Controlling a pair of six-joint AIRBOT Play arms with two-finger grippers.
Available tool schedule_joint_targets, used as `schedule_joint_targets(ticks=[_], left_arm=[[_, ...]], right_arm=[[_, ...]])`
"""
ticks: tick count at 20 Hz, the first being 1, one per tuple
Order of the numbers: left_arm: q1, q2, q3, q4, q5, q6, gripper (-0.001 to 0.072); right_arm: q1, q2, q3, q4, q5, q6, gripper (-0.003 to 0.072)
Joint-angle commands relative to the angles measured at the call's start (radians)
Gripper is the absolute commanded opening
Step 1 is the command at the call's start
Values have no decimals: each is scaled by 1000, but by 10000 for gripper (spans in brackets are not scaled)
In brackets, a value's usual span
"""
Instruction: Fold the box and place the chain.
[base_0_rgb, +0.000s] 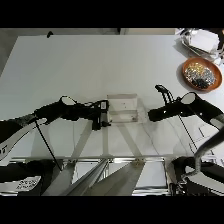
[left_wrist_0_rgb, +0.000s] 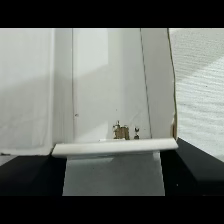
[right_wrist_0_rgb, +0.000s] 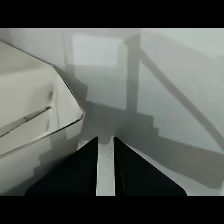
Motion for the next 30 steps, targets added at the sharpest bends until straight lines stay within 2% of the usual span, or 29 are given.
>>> schedule_joint_targets(ticks=[1,7,9,13,14,15,24,26,30], left_arm=[[0,1,0,0,0,0,208],[0,0,0,0,0,0,208],[0,0,0,0,0,0,208],[0,0,0,0,0,0,208],[0,0,0,0,0,0,208],[0,0,0,0,0,0,208],[0,0,0,0,0,0,208],[0,0,0,0,0,0,208],[0,0,0,0,0,0,208]], right_arm=[[36,30,0,31,-14,-8,124],[45,150,0,39,2,43,142],[69,168,0,40,-2,67,197],[130,171,0,59,-16,82,208],[140,171,1,66,-22,106,282],[149,171,2,65,-26,130,312],[189,170,19,60,-34,161,331],[224,166,28,29,-63,221,340],[290,161,105,-168,-78,431,340]])
